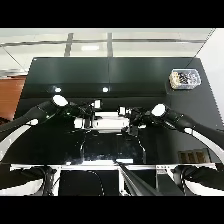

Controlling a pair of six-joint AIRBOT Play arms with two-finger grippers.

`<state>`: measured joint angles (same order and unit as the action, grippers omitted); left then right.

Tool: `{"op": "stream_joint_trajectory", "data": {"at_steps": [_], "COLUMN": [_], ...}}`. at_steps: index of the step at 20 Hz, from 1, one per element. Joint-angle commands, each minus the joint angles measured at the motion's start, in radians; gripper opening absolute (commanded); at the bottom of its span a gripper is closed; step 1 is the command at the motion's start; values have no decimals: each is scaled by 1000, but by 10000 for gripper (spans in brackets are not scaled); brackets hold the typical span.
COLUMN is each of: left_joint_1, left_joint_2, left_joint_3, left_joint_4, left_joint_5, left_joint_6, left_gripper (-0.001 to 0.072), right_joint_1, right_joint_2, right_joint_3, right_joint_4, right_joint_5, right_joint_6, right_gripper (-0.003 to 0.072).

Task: Fold the box and place the chain.

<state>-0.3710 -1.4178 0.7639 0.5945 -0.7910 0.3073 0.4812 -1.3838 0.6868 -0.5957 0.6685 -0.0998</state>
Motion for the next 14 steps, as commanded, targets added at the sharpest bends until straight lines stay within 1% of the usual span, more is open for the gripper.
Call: {"op": "stream_joint_trajectory", "data": {"at_steps": [1, 4, 5, 6, 7, 8, 9, 11, 12, 14], "left_joint_1": [0, 0, 0, 2, 3, 4, 6, 24, 37, 68], "left_joint_2": [-1, 0, 3, 8, 16, 27, 40, 82, 114, 192], "left_joint_3": [1, 1, 1, 1, 1, 1, 1, 1, 1, 1], "left_joint_4": [0, 0, 1, 1, 0, 0, 1, 22, 68, 178], "left_joint_5": [2, 0, -6, -6, -4, 0, 1, 1, 1, -8], "left_joint_6": [0, -1, -1, -1, -2, -2, -12, -92, -148, -278], "left_gripper": [25, 29, 31, 123, 294, 384, 500, 681, 698, 698], "right_joint_1": [1, 1, 1, 1, 1, 1, 1, 1, 1, 1], "right_joint_2": [-1, -1, -1, -1, -1, -1, -1, -1, -1, -1], "right_joint_3": [0, 0, 0, 0, 0, 0, 0, 0, 0, 0], "right_joint_4": [0, 0, 0, 0, 0, 0, 0, 0, 0, 0], "right_joint_5": [3, 3, 2, 1, 1, 1, 1, 1, 1, 1], "right_joint_6": [0, 0, 0, 0, 0, 0, 0, 0, 0, 0], "right_gripper": [544, 544, 443, 445, 443, 414, 414, 414, 414, 414]}}
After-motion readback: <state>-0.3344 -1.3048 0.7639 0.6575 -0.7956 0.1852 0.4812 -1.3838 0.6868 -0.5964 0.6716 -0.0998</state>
